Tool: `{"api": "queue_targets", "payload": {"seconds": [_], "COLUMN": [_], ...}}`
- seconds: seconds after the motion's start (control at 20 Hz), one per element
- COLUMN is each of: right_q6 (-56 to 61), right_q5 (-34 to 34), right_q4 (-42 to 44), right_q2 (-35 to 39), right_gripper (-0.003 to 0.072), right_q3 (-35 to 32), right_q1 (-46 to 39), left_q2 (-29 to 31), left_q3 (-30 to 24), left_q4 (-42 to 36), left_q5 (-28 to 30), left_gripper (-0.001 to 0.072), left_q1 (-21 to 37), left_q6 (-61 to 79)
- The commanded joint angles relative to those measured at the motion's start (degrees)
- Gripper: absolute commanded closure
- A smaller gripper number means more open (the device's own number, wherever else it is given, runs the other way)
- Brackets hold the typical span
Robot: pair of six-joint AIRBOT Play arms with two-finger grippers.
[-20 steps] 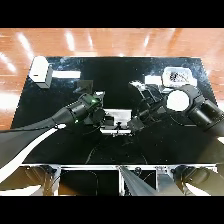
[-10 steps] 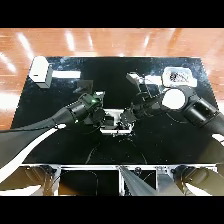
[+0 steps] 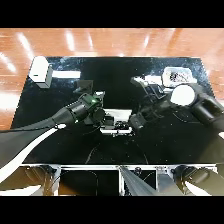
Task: Fold the box and place the chain.
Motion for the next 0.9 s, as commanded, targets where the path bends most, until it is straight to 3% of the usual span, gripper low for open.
{"api": "queue_targets", "payload": {"seconds": [0.0, 0.15, 0.35, 0.65, 0.85], "right_q6": [-9.94, -20.79, -35.06, -49.77, -52.83], "right_q5": [3.32, -5.03, -22.25, -34.27, -36.57], "right_q4": [-0.44, -0.39, 0.7, 0.7, 1.79], "right_q2": [4.96, 5.97, 5.95, 5.68, 5.31], "right_gripper": [0.0105, 0.0105, 0.0105, 0.0105, 0.0105], "right_q3": [-6.64, -17.27, -28.26, -29.38, -29.38], "right_q1": [-6.29, -10.38, -7.02, -0.68, 0.35], "left_q2": [0.02, 0.02, 0.02, 0.02, 0.02], "left_q3": [0.02, 0.02, 0.02, 0.02, 0.02], "left_q4": [-0.02, -0.24, -0.22, -0.22, -0.22], "left_q5": [0.09, 0.2, 0.2, 0.24, 0.2], "left_gripper": [0.0686, 0.0686, 0.0686, 0.0686, 0.0686], "left_q1": [0.0, 0.0, 0.0, 0.0, 0.0], "left_q6": [-0.02, -0.04, -0.02, -0.02, -0.02]}}
